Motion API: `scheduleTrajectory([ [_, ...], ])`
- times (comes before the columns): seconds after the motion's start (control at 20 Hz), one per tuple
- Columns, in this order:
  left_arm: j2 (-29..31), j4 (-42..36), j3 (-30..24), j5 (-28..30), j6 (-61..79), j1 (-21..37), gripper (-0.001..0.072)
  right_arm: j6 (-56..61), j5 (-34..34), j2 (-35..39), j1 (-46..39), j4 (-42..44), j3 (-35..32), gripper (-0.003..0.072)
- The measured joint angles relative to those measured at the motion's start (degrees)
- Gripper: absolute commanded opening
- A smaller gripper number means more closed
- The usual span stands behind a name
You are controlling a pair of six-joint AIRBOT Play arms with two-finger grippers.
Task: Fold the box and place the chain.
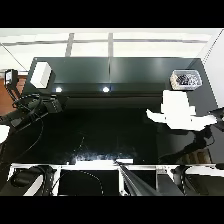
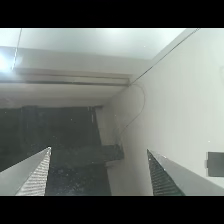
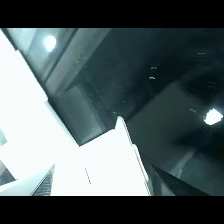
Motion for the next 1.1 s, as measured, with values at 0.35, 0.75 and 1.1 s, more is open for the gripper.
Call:
scheduleTrajectory([
  [0.35, 0.00, 0.02, 0.02, 0.00, 0.02, 0.00, 0.0708, -4.33, -0.52, -3.10, 2.51, 1.29, 0.00, 0.0435],
  [0.75, 0.00, 0.02, 0.02, -0.02, 0.02, 0.00, 0.0708, -9.51, 5.57, -3.19, 5.77, 1.40, 0.02, 0.0038],
  [1.1, 0.00, -1.09, 0.00, -0.70, 0.07, -0.07, 0.0707, -10.78, 8.52, 3.56, 12.63, 5.90, -1.90, 0.0037],
])
